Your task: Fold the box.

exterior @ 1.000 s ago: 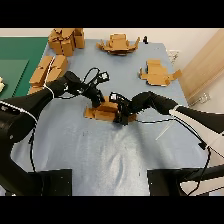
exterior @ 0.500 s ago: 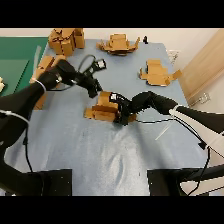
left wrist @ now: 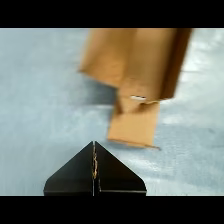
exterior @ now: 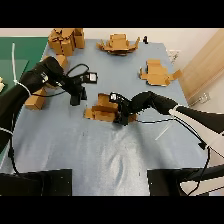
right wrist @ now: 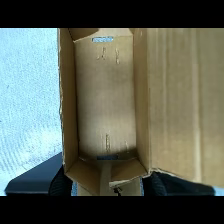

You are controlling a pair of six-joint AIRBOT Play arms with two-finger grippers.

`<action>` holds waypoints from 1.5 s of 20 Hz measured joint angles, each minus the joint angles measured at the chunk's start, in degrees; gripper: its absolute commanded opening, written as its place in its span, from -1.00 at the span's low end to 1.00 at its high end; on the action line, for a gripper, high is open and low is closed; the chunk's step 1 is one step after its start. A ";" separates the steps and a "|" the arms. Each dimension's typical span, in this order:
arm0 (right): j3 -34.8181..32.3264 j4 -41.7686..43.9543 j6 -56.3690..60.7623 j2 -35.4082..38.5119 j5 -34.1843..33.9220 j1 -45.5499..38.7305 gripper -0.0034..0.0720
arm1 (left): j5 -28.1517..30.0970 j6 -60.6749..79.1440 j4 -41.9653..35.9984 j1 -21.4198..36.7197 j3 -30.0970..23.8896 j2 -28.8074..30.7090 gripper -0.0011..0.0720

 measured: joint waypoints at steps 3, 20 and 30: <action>0.00 0.02 0.00 0.00 0.00 0.00 -0.02 | 0.68 2.34 1.57 -2.43 -1.44 -0.09 -0.94; -0.02 0.02 0.04 0.00 -0.02 0.00 -0.02 | 1.62 2.62 3.54 -6.38 -3.28 -1.31 -0.92; 0.00 0.00 0.02 0.00 -0.04 -0.02 -0.02 | 2.25 0.79 7.96 -6.36 -3.30 -0.48 0.16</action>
